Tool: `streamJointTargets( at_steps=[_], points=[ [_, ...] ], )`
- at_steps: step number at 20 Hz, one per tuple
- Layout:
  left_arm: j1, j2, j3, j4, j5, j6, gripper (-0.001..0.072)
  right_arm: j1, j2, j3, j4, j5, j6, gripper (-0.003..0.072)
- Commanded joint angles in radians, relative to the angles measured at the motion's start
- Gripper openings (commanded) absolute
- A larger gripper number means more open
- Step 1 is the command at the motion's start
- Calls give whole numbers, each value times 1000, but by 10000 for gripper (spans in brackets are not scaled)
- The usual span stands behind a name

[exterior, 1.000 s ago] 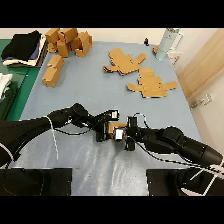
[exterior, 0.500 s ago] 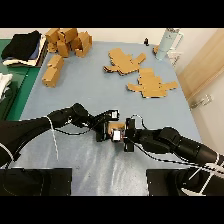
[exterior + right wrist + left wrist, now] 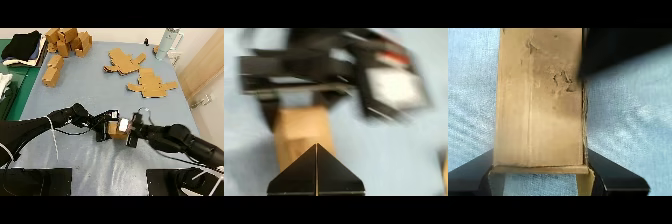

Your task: Fold the box.

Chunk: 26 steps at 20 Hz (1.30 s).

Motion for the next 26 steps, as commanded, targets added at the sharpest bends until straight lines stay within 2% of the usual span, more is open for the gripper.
streamJointTargets(
  at_steps=[1,3,4,7,9,11,16,19,21,23,26],
  points=[
    [0,0,1,0,0,0,447,-134,95,29,-283,-229,606,6],
    [0,0,1,0,0,0,447,-248,96,31,-379,-366,853,6],
    [0,0,1,0,0,0,447,-303,76,36,-369,-431,898,6],
    [0,0,1,0,0,0,447,-434,-60,83,-228,-643,911,6],
    [0,0,2,-6,26,1,446,-469,-150,109,-148,-715,912,6],
    [1,0,7,-5,39,0,447,-470,-190,119,-98,-710,917,6],
    [2,0,7,-4,43,0,447,-470,-191,119,-44,-599,973,6],
    [2,48,7,13,42,-13,447,-470,-192,119,-44,-548,1001,6],
    [20,135,7,120,47,-141,447,-470,-192,119,-45,-544,1022,6],
    [97,221,7,291,51,-439,447,-470,-192,119,-47,-536,1024,6],
    [326,284,7,586,51,-834,447,-470,-192,119,-47,-499,1024,6]
  ],
)
